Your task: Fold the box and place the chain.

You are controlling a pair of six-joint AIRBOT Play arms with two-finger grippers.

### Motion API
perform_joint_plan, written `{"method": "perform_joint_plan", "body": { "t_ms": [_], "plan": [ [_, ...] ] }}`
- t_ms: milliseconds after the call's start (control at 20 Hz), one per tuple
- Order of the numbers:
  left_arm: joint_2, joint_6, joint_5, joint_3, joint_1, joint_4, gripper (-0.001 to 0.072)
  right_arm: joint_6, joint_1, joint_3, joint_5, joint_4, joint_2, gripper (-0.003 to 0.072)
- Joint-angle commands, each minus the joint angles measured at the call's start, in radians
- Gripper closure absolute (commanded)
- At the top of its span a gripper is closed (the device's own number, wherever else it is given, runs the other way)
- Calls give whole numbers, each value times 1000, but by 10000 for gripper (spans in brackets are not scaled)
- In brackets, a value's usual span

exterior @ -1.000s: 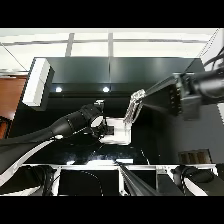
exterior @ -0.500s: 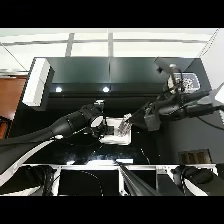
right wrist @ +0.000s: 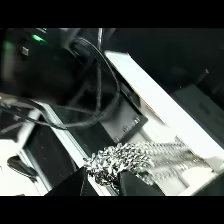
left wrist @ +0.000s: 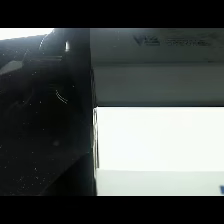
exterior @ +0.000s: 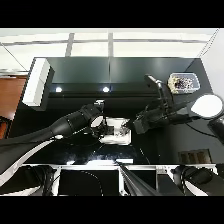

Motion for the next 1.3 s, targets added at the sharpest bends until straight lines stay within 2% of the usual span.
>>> {"method": "perform_joint_plan", "body": {
  "t_ms": [0, 200, 250, 300, 350, 600, 800, 1050, 1100, 1200, 1250],
  "plan": [
    [-1, 0, 0, 0, 1, 0, 682, 56, 42, -27, -45, -66, -27, 677],
    [-1, 0, 0, 0, 1, 0, 683, 77, 101, -29, -87, -106, -93, 672],
    [-1, 0, 0, 0, 1, 0, 682, 98, 102, -29, -93, -129, -95, 565],
    [-1, 0, 1, 0, 1, 0, 682, 111, 101, -28, -92, -158, -95, 386],
    [-1, 0, 1, 0, 1, 0, 682, 111, 96, -28, -84, -182, -95, 361],
    [-1, 0, 1, 0, 1, 0, 682, 110, -43, 34, 87, -310, -53, 361],
    [-2, 0, 45, -1, 0, 0, 682, 111, -204, 50, 97, -369, 51, 361],
    [-2, 0, 75, 0, 1, -22, 680, 111, -233, 49, 132, -370, 76, 362],
    [-2, 0, 75, 0, 3, -37, 636, 110, -233, 49, 144, -372, 76, 362],
    [6, -20, 69, 1, 5, -56, 428, 110, -233, 49, 148, -374, 76, 362],
    [16, -22, 62, 5, 5, -55, 357, 110, -233, 49, 145, -374, 76, 362]
  ]
}}
